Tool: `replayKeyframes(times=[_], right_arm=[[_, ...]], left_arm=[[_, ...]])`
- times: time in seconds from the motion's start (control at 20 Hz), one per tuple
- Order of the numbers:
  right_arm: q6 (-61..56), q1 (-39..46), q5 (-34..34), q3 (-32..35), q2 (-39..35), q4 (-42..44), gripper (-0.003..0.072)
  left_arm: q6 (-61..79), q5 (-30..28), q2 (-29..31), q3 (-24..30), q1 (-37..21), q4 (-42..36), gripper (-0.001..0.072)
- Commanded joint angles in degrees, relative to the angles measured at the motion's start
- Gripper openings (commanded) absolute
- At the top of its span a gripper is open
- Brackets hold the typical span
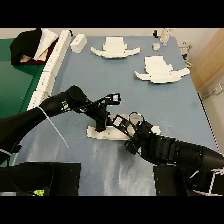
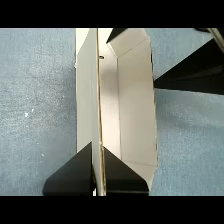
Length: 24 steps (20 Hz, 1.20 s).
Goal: Fold the box.
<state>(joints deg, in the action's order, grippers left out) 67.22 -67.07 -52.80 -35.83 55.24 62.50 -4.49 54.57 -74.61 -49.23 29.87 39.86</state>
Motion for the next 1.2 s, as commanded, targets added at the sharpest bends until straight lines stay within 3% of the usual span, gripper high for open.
replayKeyframes(times=[0.0,0.25,0.55,0.75,0.95,1.15], right_arm=[[-2.4,0.0,-3.8,-1.0,0.0,-0.3,0.0717],[0.3,3.1,-4.2,-1.0,-0.1,2.3,0.0718],[24.8,16.2,2.9,-0.2,-2.7,15.4,0.0718],[50.2,27.1,5.9,-0.1,-2.7,30.8,0.0718],[82.8,38.8,6.4,1.4,-1.6,54.3,0.0718],[99.4,43.2,5.7,5.9,0.8,65.9,0.0718]], left_arm=[[0.0,0.0,0.0,0.0,0.0,0.0,0.0015],[0.0,0.0,0.0,0.0,0.0,0.0,0.0015],[0.0,0.0,0.0,0.0,0.0,0.0,0.0014],[0.0,0.0,0.0,0.0,0.0,0.0,0.0014],[0.0,0.0,0.0,0.0,0.0,0.0,0.0015],[0.0,0.0,0.0,0.0,0.0,0.0,0.0015]])
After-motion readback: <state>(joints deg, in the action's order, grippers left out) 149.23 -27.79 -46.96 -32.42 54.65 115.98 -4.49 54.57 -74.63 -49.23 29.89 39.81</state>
